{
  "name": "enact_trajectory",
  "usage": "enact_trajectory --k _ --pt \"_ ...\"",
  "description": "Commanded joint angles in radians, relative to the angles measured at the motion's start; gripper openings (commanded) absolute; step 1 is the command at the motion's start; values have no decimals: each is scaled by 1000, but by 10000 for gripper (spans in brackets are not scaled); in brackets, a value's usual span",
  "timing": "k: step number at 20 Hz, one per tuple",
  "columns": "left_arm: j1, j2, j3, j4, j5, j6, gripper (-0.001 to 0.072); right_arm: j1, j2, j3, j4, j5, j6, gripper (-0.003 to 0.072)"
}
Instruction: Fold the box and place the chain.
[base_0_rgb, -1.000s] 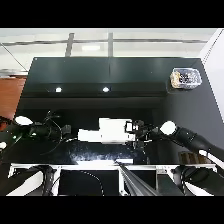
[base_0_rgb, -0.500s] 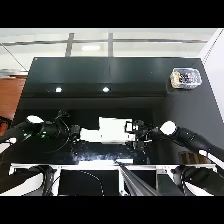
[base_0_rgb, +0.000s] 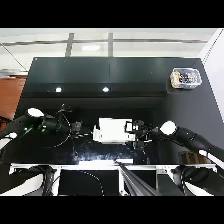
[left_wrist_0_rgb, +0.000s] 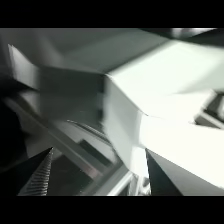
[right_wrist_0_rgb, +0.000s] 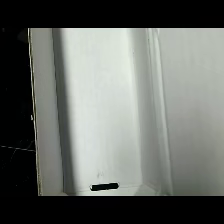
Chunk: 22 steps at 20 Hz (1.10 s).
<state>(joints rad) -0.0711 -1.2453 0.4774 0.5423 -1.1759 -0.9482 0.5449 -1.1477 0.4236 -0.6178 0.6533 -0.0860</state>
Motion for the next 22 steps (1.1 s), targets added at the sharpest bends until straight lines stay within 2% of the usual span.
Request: enact_trajectory --k 1,4,9,13,18,22 --pt "-56 32 42 -8 6 -51 702 0 -1 0 0 0 0 186" --pt "-142 81 48 7 105 -150 702 0 -1 0 0 0 0 186" --pt "-341 130 50 82 332 -343 702 0 -1 0 0 0 0 186" --pt "-437 129 63 165 364 -448 683 0 -1 0 0 0 0 186" --pt "-537 128 107 438 388 -688 683 0 -1 0 0 0 0 186" --pt "-588 123 116 501 413 -808 682 0 -1 0 0 0 0 187"
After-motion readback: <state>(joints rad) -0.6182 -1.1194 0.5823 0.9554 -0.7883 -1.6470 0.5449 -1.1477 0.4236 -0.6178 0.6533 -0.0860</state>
